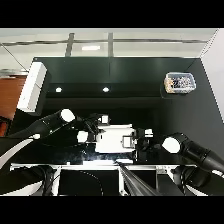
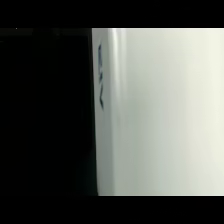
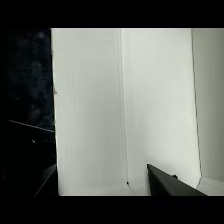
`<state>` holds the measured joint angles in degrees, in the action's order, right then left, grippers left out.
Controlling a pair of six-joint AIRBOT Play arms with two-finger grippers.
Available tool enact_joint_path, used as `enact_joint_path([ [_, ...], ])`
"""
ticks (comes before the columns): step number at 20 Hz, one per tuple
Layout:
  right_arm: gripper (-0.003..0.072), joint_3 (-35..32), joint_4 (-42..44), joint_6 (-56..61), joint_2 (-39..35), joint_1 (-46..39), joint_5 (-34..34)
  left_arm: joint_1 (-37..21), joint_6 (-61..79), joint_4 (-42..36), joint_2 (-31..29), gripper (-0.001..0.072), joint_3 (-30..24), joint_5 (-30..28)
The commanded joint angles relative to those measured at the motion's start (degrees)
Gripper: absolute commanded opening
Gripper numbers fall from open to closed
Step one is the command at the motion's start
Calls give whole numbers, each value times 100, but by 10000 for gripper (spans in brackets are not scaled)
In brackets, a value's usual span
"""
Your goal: Fold the box and place the chain.
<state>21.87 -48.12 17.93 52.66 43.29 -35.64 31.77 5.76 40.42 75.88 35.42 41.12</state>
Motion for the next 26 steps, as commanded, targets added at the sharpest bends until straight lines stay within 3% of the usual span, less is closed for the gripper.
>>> enact_joint_path([
  [1,634,-2,157,219,9,-7,275,2,2,0,0,23,2,-2],
  [8,634,28,-293,778,-116,-155,817,2,2,2,0,23,2,2],
  [13,634,28,-293,802,-577,-601,844,2,2,2,0,23,2,-2],
  [22,634,7,96,623,-330,-590,920,2,4,2,0,23,2,0],
  [26,635,9,170,542,-149,-597,1353,4,2,0,0,23,2,4],
])
